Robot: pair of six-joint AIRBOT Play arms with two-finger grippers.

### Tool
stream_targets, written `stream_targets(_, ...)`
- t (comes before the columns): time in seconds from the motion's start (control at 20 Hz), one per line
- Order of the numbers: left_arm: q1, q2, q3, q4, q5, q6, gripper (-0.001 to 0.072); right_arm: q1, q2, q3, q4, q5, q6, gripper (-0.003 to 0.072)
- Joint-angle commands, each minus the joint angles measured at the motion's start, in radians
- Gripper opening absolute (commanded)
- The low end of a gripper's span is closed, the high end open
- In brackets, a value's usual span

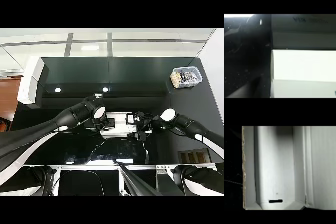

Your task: Fold the box and place the chain.

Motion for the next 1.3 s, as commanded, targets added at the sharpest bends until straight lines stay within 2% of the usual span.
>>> stream_targets(0.0,-0.002,-0.001,0.009,-0.002,-0.005,-0.004,0.0343,0.001,-0.001,0.000,0.000,0.001,0.000,0.0232)
stream_targets(0.05,-0.002,-0.001,0.009,-0.002,-0.007,-0.004,0.0137,0.001,-0.001,0.000,0.000,0.002,0.000,0.0232)
stream_targets(0.1,-0.002,-0.001,0.009,-0.002,-0.006,-0.003,0.0024,0.001,-0.001,0.000,0.000,0.002,0.000,0.0232)
stream_targets(0.25,-0.002,-0.001,0.009,0.003,-0.005,-0.001,0.0023,0.001,-0.001,0.000,0.000,0.004,0.002,0.0232)
stream_targets(0.3,-0.002,-0.001,0.009,0.004,-0.005,0.000,0.0023,0.000,0.000,0.000,0.000,0.007,0.023,0.0322)
stream_targets(0.35,-0.002,-0.001,0.009,0.003,-0.005,0.002,0.0023,0.000,0.002,0.000,0.000,0.000,0.059,0.0600)
stream_targets(0.4,-0.001,-0.001,0.009,0.003,-0.004,0.002,0.0023,0.000,0.010,0.000,-0.005,0.003,0.080,0.0711)
stream_targets(0.65,-0.001,-0.001,0.009,0.005,-0.004,0.010,0.0023,0.000,0.138,0.000,-0.174,0.051,0.169,0.0710)
stream_targets(0.8,-0.001,-0.001,0.009,0.004,-0.002,0.025,0.0024,-0.001,0.158,0.000,-0.179,0.043,0.167,0.0709)
stream_targets(0.85,-0.001,-0.001,0.009,0.004,-0.001,0.025,0.0024,0.001,0.158,0.000,-0.164,0.047,0.164,0.0588)
stream_targets(0.95,-0.001,-0.001,0.009,0.003,-0.001,0.025,0.0024,0.001,0.158,-0.001,-0.141,0.066,0.164,0.0217)
stream_targets(1.0,-0.001,-0.001,0.009,0.003,-0.001,0.024,0.0024,0.001,0.158,-0.001,-0.115,0.071,0.164,0.0152)
stream_targets(1.05,-0.001,-0.001,0.009,0.003,-0.001,0.024,0.0025,0.001,0.155,-0.001,-0.077,0.069,0.164,0.0126)
stream_targets(1.25,-0.001,-0.001,0.009,0.002,0.004,0.023,0.0025,0.018,0.090,-0.001,0.132,0.050,0.162,0.0127)
